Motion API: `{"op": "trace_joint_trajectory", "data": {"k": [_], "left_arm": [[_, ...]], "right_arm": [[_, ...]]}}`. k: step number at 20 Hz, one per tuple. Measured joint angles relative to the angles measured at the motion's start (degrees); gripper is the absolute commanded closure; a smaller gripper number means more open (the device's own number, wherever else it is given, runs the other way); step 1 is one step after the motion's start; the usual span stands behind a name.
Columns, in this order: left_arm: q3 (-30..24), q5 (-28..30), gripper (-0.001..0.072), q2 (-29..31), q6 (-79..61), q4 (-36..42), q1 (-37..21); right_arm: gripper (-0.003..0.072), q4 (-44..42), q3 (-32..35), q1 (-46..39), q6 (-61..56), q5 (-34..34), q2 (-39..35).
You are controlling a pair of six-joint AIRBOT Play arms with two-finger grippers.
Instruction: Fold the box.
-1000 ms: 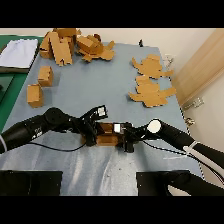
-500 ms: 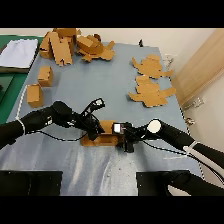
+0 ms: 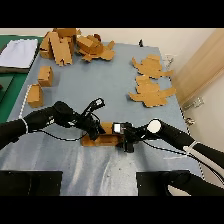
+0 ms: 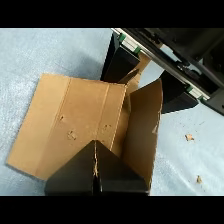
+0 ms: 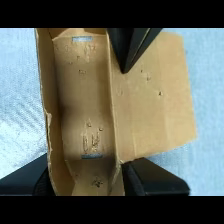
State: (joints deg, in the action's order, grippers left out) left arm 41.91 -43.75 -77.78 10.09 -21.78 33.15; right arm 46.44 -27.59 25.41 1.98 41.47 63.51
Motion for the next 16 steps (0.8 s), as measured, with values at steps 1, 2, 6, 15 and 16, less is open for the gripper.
{"op": "trace_joint_trajectory", "data": {"k": [1,2,6,15,16], "left_arm": [[0.1,1.0,0.0701,0.0,0.0,0.0,-0.1],[0.2,1.4,0.0701,-0.1,0.0,0.0,-0.2],[0.7,3.0,0.0701,-0.2,0.0,-1.4,-2.7],[1.6,2.2,0.0701,0.2,-0.2,-0.6,-5.2],[1.8,2.1,0.0701,0.5,-0.2,-0.6,-5.9]], "right_arm": [[0.0227,0.0,0.0,0.0,0.0,0.0,0.0],[0.0227,0.0,0.0,0.0,0.0,0.0,0.0],[0.0228,0.0,0.0,0.0,0.0,0.0,0.0],[0.0227,0.0,0.0,0.0,0.0,0.0,0.0],[0.0227,0.0,0.0,0.0,0.0,0.0,0.0]]}}
